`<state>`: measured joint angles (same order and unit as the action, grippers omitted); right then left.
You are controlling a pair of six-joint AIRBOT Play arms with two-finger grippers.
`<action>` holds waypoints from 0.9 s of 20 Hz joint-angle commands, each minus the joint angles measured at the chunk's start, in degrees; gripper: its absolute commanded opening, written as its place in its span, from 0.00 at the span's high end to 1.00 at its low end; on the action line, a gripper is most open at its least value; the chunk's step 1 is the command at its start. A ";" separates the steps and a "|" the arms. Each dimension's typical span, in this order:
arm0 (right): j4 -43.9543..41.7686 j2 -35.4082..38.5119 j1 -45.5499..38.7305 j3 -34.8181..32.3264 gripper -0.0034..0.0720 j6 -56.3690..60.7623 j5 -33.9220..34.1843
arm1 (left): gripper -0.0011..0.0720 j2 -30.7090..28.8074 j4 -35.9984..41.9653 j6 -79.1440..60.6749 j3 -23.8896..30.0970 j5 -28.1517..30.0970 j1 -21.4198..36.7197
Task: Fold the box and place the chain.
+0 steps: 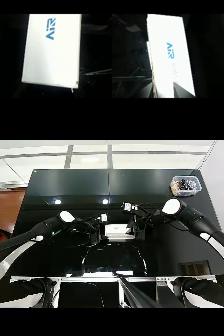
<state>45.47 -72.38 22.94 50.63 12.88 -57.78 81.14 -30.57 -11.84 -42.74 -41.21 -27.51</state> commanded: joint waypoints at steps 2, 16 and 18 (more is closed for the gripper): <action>1.20 -0.17 0.11 -0.15 0.55 1.11 -0.28 | 0.44 0.04 0.00 0.07 -0.04 0.04 -0.02; -18.01 3.13 -6.78 -3.80 0.94 27.74 -9.11 | 0.44 0.04 0.00 0.07 -0.04 0.07 -0.02; -22.18 2.54 -6.32 -5.55 0.94 30.99 -7.50 | 0.44 0.04 0.00 0.07 -0.04 0.07 -0.02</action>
